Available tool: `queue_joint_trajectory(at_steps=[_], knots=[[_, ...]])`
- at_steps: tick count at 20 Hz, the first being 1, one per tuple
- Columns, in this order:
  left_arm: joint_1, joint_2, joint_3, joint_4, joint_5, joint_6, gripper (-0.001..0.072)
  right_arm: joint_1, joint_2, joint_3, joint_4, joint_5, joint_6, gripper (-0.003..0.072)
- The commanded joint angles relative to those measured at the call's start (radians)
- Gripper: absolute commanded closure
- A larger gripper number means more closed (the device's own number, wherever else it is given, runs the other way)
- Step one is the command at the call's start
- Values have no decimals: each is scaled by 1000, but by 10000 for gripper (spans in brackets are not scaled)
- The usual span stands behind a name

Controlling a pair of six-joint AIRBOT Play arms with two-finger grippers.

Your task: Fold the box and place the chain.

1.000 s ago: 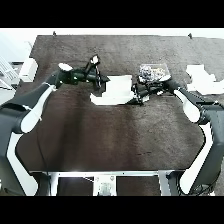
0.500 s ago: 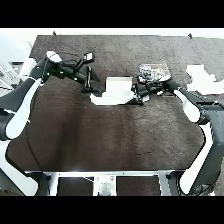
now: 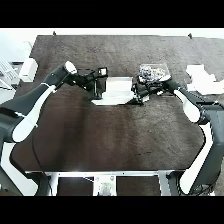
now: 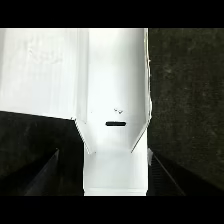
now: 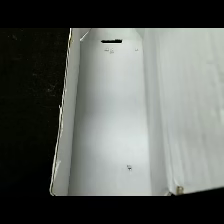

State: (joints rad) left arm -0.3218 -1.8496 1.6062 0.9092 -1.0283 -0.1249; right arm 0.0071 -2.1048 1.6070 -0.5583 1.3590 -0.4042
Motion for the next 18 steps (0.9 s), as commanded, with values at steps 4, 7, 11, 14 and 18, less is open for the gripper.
queue_joint_trajectory(at_steps=[4, 7, 11, 14, 18], knots=[[-32, -38, -6, 27, 55, -2, 85, 0, 0, 1, 0, 0, 0, 271], [-39, -51, -6, 28, 60, -2, 86, 0, 0, 1, 0, 0, 0, 271], [-43, -55, -6, 42, 64, -1, 255, 0, 0, 1, 0, 0, 0, 271], [-43, -55, -6, 38, 63, 3, 256, 0, 0, 1, 0, 0, 0, 271], [-44, -55, -6, 14, 62, 23, 361, 0, 0, 1, 0, 0, 0, 271]])
